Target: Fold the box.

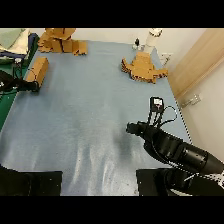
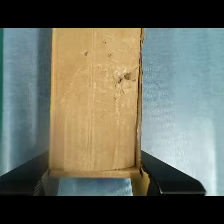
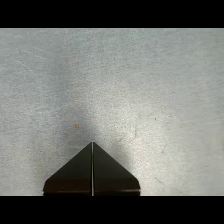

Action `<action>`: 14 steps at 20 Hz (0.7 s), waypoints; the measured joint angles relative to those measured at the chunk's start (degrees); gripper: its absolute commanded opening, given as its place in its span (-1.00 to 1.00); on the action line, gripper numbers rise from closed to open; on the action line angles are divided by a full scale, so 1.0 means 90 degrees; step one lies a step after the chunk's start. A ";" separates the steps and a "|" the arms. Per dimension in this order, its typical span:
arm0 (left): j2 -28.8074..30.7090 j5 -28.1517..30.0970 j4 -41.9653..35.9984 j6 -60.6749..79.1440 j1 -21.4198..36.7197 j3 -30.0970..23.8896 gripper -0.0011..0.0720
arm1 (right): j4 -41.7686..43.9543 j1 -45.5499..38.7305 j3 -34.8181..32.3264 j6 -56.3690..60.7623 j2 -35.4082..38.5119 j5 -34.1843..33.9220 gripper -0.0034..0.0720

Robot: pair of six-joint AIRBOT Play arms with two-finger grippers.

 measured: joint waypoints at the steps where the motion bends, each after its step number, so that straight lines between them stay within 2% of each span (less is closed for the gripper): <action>1: -0.0121 -0.0012 -0.0019 0.0000 -0.0010 0.0121 0.02 | 0.0002 -0.0002 0.0000 0.0015 0.0000 0.0000 -0.90; 3: -0.0282 -0.0024 -0.0080 -0.0002 -0.0017 0.0277 0.04 | 0.0005 -0.0002 0.0000 0.0053 0.0000 0.0002 -0.90; 4: -0.0342 -0.0010 -0.0112 -0.0002 -0.0024 0.0333 0.58 | 0.0007 -0.0002 0.0000 0.0078 0.0000 0.0002 -0.90; 5: -0.0391 -0.0012 -0.0129 0.0000 -0.0022 0.0367 0.95 | 0.0007 0.0000 0.0000 0.0097 0.0000 0.0005 -0.90; 10: -0.0410 -0.0206 -0.0143 0.0005 -0.0022 0.0442 0.95 | 0.0012 0.0000 0.0000 0.0146 0.0000 0.0005 -0.90; 14: 0.0119 -0.0648 -0.0141 -0.0051 0.0087 0.0459 0.95 | 0.0036 -0.0002 0.0000 0.0158 -0.0002 0.0024 -0.90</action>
